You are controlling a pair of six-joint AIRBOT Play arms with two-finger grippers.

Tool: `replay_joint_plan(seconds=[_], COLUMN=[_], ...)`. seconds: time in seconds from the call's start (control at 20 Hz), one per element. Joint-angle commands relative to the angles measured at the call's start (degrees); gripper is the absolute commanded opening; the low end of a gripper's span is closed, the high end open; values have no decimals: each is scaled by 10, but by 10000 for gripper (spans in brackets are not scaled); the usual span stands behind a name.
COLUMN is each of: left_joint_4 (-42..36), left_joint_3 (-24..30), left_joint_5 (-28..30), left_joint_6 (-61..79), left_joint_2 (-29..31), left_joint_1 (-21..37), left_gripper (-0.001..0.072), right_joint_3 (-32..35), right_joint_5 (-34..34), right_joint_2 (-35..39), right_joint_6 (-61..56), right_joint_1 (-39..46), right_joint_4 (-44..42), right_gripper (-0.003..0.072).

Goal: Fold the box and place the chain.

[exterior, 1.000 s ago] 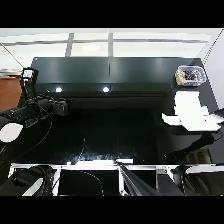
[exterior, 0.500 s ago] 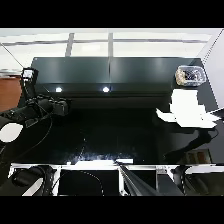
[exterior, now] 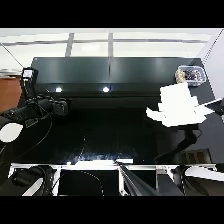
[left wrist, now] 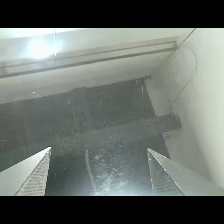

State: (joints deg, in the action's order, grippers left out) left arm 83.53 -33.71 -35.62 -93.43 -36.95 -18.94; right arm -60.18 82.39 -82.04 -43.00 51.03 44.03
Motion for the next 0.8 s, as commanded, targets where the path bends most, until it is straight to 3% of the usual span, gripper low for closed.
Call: replay_joint_plan(seconds=[0.0, 0.25, 0.55, 0.75], left_joint_4=[-6, -57, -106, -111], left_joint_3=[0, 0, 0, 0], left_joint_5=[20, 25, 25, 24], left_joint_6=[0, 0, 0, 0], left_joint_2=[-4, -42, -89, -89], left_joint_1=[0, 0, 0, 0], left_gripper=[700, 700, 700, 700], right_joint_3=[69, 147, 164, 231], right_joint_5=[-56, -130, -140, -216], right_joint_2=[75, 146, 155, 176], right_joint_6=[-1, -44, -61, -37], right_joint_1=[-59, -200, -343, -408], right_joint_4=[-34, -35, -36, -89], right_gripper=[47, 47, 46, 46])
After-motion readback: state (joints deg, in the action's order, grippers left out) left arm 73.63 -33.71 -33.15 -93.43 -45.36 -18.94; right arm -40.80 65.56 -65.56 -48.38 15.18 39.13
